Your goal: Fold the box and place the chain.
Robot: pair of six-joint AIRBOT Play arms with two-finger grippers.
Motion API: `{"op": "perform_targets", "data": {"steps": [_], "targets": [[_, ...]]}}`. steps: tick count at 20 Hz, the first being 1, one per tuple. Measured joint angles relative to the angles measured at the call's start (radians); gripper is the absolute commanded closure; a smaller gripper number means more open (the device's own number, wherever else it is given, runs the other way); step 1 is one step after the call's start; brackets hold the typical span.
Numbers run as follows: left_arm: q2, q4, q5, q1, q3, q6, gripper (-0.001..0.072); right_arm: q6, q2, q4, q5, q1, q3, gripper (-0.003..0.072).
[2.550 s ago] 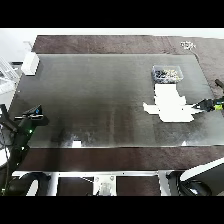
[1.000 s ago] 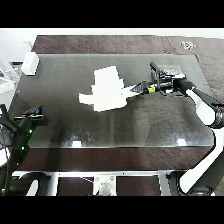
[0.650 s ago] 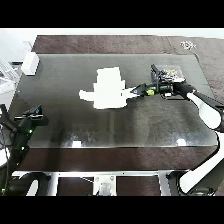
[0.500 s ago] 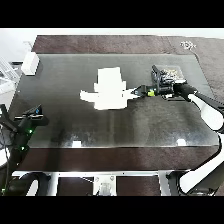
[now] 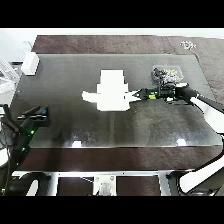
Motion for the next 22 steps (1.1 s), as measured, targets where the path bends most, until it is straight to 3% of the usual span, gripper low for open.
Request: {"op": "perform_targets", "data": {"steps": [6, 9, 11, 17, 22], "targets": [[-0.005, 0.005, -0.15, 0.0, 0.015, 0.076, 0.0187, -0.006, 0.003, 0.014, -0.031, 0.005, -0.005, 0.0685], [-0.05, 0.006, -0.203, 0.0, 0.076, 0.151, 0.0187, -0.007, 0.003, 0.017, -0.035, 0.007, -0.005, 0.0684], [-0.134, 0.006, -0.238, 0.0, 0.143, 0.184, 0.0187, -0.008, 0.003, 0.019, -0.036, 0.007, -0.005, 0.0684], [-0.55, 0.006, -0.418, 0.0, 0.391, 0.22, 0.0186, -0.008, 0.003, 0.021, -0.038, 0.007, -0.005, 0.0684], [-0.726, -0.001, -0.5, -0.019, 0.503, 0.216, 0.0186, -0.01, 0.003, -0.004, -0.038, 0.007, 0.002, 0.0684]]}}
